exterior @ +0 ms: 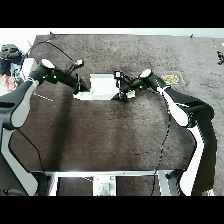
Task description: Fold the box and place the chain.
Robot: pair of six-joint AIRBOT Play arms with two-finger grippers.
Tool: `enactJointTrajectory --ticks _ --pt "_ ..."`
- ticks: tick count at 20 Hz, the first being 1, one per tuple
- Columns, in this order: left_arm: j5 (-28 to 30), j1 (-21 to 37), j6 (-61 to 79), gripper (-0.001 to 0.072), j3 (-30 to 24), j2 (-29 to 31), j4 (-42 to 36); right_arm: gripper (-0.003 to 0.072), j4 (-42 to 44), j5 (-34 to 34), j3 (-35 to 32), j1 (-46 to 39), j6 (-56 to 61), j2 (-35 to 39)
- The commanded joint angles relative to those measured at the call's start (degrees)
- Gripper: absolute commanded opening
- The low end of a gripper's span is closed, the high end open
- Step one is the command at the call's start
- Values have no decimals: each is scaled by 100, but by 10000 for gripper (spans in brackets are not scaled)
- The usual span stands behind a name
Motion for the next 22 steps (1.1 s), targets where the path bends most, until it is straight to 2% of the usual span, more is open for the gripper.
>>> enactJointTrajectory --ticks 1,5,8,11,13,20,22 --pt "446 157 -1145 5 -13 496 -120 443 -2 4 4 0 2 -2" --pt "1025 636 -2680 5 -702 1161 -291 443 -2 4 7 0 0 -2" --pt "1121 1027 -3506 5 -1419 1631 -319 443 -2 4 7 0 0 -2" --pt "680 1368 -4295 5 -1910 1694 -350 443 -2 4 7 0 2 -2" --pt "592 1445 -4546 6 -2162 1692 -341 443 -2 7 4 0 2 -2" --pt "1298 1445 -4990 7 -2962 1685 -321 443 -2 7 4 -2 0 -2" --pt "1331 1432 -5014 6 -3082 1646 -350 443 -2 4 7 -2 2 -2"
